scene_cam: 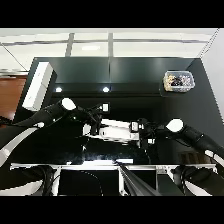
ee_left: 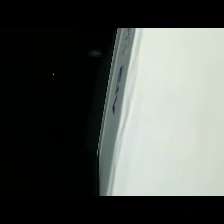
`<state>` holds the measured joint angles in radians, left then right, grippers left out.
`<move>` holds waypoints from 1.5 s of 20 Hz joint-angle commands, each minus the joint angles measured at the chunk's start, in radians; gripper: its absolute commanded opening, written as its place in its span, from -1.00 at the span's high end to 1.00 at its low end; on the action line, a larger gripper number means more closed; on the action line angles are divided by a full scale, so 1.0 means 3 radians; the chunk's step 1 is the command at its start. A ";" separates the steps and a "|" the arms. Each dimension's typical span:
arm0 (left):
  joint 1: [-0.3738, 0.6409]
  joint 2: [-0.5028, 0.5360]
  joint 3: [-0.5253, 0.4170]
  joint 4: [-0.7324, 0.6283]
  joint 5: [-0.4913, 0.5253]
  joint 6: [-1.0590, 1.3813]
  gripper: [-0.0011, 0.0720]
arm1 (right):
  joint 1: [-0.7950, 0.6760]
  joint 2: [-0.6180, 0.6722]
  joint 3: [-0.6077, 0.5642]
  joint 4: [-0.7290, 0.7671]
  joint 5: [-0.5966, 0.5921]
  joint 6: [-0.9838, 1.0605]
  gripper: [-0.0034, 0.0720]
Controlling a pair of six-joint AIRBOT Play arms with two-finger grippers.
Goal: Fold the box and place the chain.
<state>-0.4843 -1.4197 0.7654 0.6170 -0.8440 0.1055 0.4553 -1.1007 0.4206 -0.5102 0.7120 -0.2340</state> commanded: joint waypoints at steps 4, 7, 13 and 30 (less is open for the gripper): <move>-0.0001 -0.0001 0.0000 -0.0001 0.0005 -0.0032 0.90 | 0.0006 -0.0107 -0.0004 0.0011 -0.0183 -0.0017 -0.78; -0.0001 -0.0001 0.0000 -0.0001 0.0006 -0.0042 0.90 | 0.0006 -0.0121 -0.0004 0.0011 -0.0183 -0.0018 -0.78; -0.0001 -0.0001 0.0000 -0.0001 0.0008 -0.0042 0.90 | 0.0006 -0.0131 -0.0004 0.0000 -0.0193 -0.0017 -0.78; -0.0001 -0.0001 0.0000 -0.0001 0.0009 -0.0042 0.90 | 0.0009 -0.0136 -0.0003 -0.0010 -0.0229 0.0020 -0.78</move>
<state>-0.4843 -1.4197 0.7654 0.6163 -0.8410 0.0929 0.4576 -1.1408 0.4198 -0.5117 0.6437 -0.2287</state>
